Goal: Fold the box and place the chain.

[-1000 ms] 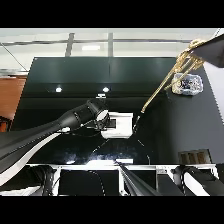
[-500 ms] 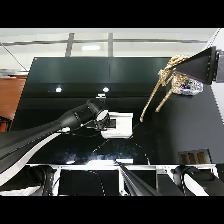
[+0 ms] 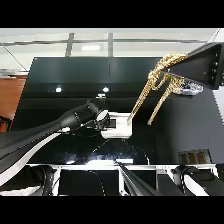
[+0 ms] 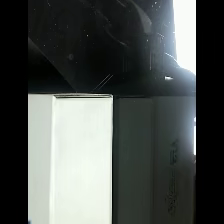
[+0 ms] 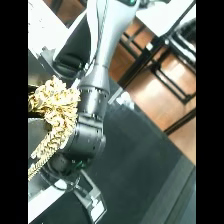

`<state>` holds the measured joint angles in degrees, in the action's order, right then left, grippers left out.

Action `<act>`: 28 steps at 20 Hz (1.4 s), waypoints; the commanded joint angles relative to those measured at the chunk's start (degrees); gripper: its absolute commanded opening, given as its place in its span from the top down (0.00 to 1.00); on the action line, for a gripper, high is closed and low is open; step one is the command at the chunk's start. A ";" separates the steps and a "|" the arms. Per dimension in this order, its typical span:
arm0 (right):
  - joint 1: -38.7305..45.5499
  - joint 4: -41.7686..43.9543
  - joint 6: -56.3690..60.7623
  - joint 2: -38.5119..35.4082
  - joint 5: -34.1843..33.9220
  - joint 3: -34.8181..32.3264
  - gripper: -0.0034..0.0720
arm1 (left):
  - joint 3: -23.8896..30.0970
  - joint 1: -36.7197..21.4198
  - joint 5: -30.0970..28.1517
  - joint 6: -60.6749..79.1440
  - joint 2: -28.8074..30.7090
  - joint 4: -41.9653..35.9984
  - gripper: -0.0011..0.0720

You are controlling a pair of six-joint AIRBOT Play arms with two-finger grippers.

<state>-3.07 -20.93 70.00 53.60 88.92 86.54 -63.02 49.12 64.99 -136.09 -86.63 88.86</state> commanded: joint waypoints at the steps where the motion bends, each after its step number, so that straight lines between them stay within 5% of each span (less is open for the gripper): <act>1: -3.41 -1.14 -0.39 0.00 -0.87 -2.82 0.95 | -0.04 -0.07 0.02 0.00 0.02 0.02 0.95; 16: -9.97 -7.26 -0.37 0.02 -18.45 -36.85 0.95 | -0.04 -0.07 0.02 0.02 0.02 0.02 0.95; 22: -15.28 -7.58 -0.35 0.17 -26.23 -38.36 0.95 | -0.04 -0.07 0.02 0.00 0.02 0.02 0.95; 28: -15.39 -17.07 4.79 0.24 -26.86 -41.59 0.95 | -0.04 -0.07 0.02 0.00 0.02 0.02 0.95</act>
<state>-18.09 -34.57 72.75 53.76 63.94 46.94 -63.02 49.12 65.04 -136.09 -86.63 88.86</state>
